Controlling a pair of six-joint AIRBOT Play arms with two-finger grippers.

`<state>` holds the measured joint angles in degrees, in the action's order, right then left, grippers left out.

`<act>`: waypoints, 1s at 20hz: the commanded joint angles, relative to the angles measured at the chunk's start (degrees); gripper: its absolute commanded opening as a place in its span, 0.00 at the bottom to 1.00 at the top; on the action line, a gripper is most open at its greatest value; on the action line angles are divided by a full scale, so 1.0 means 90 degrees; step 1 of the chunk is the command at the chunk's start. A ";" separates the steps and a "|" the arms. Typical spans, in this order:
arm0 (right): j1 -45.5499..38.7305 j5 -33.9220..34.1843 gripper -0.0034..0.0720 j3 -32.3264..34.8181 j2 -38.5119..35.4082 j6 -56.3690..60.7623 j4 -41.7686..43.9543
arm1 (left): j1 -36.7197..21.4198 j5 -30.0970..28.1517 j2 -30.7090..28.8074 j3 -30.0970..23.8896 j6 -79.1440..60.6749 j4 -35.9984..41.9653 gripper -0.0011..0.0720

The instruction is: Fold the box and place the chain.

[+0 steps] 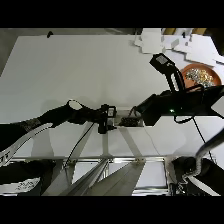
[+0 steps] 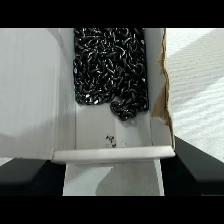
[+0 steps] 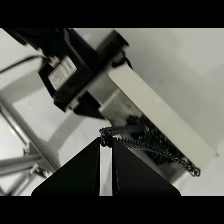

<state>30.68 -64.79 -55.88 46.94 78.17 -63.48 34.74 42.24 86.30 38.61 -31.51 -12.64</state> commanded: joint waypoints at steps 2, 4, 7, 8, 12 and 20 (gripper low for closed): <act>0.0117 0.0546 0.07 -0.0007 0.0073 -0.0248 0.0318 | -0.0002 -0.0002 0.0000 -0.0002 0.0000 -0.0002 0.22; 0.0117 0.0435 0.07 -0.0005 0.0202 -0.0245 0.0175 | -0.0002 0.0000 0.0000 -0.0002 0.0002 -0.0002 0.22; 0.0117 0.0158 0.07 -0.0005 0.0656 -0.0243 -0.0287 | -0.0002 0.0000 -0.0002 -0.0002 0.0000 -0.0002 0.22; 0.0117 0.0121 0.07 -0.0005 0.0840 -0.0299 -0.0308 | -0.0002 0.0000 -0.0002 -0.0002 0.0000 -0.0002 0.22; 0.0117 0.0019 0.14 -0.0005 0.1622 -0.0998 -0.0248 | -0.0002 -0.0002 -0.0002 -0.0002 0.0000 -0.0002 0.22; -0.0617 -0.0733 0.26 -0.1219 0.2033 -0.2951 0.0561 | -0.0002 -0.0002 -0.0002 -0.0002 0.0000 -0.0002 0.22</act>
